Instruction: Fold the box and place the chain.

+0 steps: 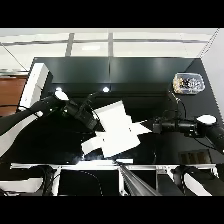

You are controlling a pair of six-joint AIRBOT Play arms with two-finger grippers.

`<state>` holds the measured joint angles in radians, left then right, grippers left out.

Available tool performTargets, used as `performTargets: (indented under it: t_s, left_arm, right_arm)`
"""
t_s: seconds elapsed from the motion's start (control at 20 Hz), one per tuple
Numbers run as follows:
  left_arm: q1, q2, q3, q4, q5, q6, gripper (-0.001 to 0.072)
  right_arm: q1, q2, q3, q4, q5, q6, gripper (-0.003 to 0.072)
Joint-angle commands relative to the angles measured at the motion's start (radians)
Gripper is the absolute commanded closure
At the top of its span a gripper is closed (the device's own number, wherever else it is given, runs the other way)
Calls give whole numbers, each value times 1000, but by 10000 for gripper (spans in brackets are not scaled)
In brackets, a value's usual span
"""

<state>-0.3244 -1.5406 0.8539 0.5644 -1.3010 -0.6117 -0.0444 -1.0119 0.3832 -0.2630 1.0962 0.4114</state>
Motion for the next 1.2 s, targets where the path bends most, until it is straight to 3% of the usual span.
performTargets:
  t_s: [0.0,0.25,0.3,0.35,0.4,0.5,0.7,0.85,1.05,1.15]
  left_arm:
    - [-2,-14,29,52,-25,7,670]
    - [-2,-14,29,52,-2,6,681]
    - [-3,-11,29,53,-9,6,682]
    - [-7,-6,29,53,-26,2,682]
    - [-22,5,29,54,-45,2,683]
    - [-80,50,29,78,-10,3,684]
    - [-222,175,29,184,243,150,681]
    - [-265,177,29,233,270,404,681]
    - [-270,146,29,257,418,459,680]
    - [-270,122,29,257,446,515,677]
  right_arm:
    - [1,0,0,0,-1,0,672]
    - [-8,1,2,-20,-10,0,660]
    - [-27,1,11,-55,-9,10,471]
    - [-54,1,29,-105,-9,62,217]
    - [-90,1,57,-164,3,106,86]
    - [-156,1,126,-263,96,90,87]
    - [-190,1,231,-326,185,-58,87]
    - [-190,1,236,-332,156,-171,87]
    - [-188,1,235,-338,119,-216,87]
    - [-188,1,235,-341,114,-219,87]
